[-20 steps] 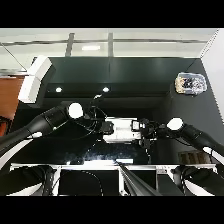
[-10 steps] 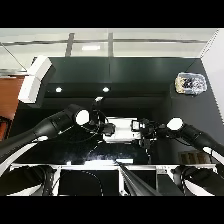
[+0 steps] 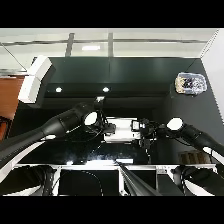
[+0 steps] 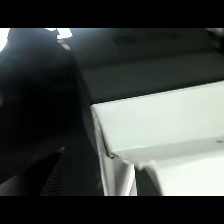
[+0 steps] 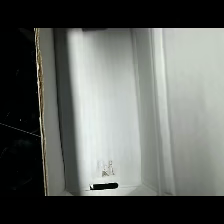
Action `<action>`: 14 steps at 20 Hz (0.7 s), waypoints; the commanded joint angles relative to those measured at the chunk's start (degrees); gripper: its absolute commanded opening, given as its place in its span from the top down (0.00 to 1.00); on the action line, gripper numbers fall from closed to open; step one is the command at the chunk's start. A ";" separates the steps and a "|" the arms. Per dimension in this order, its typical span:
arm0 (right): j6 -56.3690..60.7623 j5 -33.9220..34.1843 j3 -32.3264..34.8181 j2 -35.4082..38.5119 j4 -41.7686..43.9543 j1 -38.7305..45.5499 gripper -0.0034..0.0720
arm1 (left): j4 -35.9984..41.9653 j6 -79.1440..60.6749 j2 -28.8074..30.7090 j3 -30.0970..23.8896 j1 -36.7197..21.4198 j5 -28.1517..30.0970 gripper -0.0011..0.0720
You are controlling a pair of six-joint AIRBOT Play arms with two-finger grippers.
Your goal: Fold the box and place the chain.
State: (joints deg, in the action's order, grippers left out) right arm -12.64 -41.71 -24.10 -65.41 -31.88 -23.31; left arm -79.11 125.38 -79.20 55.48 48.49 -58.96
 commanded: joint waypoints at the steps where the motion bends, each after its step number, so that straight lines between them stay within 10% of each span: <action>1: 0.00 0.00 -0.04 0.00 0.13 -0.02 0.80 | -3.43 5.03 -3.96 4.09 2.23 -4.42 0.33; 6: 0.00 0.00 -0.04 0.00 0.13 -0.02 0.80 | -6.19 10.05 -7.37 6.64 4.72 -6.27 0.37; 14: 0.00 0.00 -0.04 0.00 0.13 -0.02 0.80 | -5.90 10.05 -7.39 7.23 4.72 -5.35 0.95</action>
State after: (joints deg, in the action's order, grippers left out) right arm -12.45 -41.69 -24.10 -65.43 -31.70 -23.31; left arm -85.08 135.35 -86.46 62.37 53.10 -64.73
